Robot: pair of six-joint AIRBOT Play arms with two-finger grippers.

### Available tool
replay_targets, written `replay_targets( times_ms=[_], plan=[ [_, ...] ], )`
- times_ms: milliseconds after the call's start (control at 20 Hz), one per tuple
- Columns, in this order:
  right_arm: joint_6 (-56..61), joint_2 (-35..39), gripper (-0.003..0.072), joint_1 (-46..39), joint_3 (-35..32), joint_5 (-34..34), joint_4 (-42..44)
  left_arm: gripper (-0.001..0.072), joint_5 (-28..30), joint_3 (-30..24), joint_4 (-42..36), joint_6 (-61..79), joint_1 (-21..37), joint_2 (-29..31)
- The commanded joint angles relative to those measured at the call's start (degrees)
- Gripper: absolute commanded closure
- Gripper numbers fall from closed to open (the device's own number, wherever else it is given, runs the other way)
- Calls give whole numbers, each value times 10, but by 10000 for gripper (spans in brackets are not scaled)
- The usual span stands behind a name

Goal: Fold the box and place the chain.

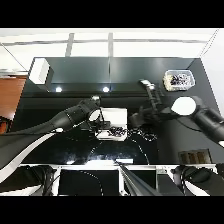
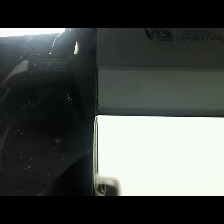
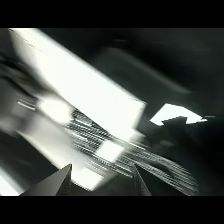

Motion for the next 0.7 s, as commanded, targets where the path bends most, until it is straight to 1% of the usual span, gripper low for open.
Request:
replay_targets(
  times_ms=[0, 50, 100, 250, 300, 350, 550, 650],
  plan=[
    [-117, 61, 229, -71, -64, 29, -99, 678, -2, 0, 0, 0, 0, 0],
    [-150, 61, 216, -73, -94, 4, -106, 678, -2, 0, 0, 0, 0, 0],
    [-196, 61, -34, -71, -128, -40, -103, 678, -2, 0, 0, 0, 0, 0],
    [-353, 61, -34, -38, -206, -168, -100, 678, -3, 0, 0, 0, 0, 0],
    [-396, 61, -34, -23, -224, -199, -98, 678, -4, 0, 0, 0, 0, 0],
    [-440, 60, -34, -10, -235, -214, -90, 678, -4, 0, 0, 0, 0, 0],
    [-558, 36, -34, -6, -239, -214, 9, 678, -2, 0, 0, 0, 0, 0],
    [-573, 23, -34, -6, -239, -216, 24, 678, -2, 0, 0, 0, 0, 0]
  ],
)
